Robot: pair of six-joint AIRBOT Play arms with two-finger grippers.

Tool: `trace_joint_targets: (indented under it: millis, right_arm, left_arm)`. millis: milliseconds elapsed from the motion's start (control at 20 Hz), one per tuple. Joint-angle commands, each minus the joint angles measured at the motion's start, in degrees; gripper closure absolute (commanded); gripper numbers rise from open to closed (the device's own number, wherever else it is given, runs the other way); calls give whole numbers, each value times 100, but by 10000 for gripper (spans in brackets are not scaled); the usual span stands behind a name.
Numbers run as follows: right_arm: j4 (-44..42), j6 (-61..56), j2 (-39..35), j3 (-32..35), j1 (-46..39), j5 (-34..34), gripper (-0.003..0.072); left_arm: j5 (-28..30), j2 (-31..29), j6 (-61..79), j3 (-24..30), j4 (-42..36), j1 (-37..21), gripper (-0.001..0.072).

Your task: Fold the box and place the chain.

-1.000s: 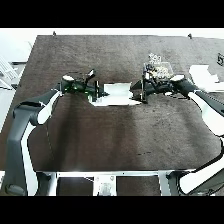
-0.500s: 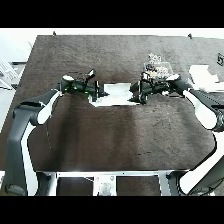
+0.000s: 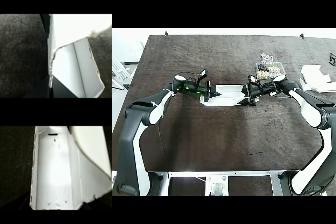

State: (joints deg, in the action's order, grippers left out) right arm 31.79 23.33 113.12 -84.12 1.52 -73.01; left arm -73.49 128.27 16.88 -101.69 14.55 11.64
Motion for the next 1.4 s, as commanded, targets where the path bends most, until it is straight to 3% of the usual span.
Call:
trace_joint_targets:
  millis: [0,500,700,1350]
  right_arm:
    - [59,116,79,-92,42,-37,79]
    - [-330,649,306,-122,11,-219,79]
    - [-334,393,498,-361,-85,-566,79]
    - [-417,140,732,-621,-98,-765,79]
  left_arm:
    - [4,4,-2,0,0,0,690]
    - [4,4,-2,0,0,0,690]
    - [7,4,-2,0,0,0,690]
    - [7,4,-2,0,0,0,690]
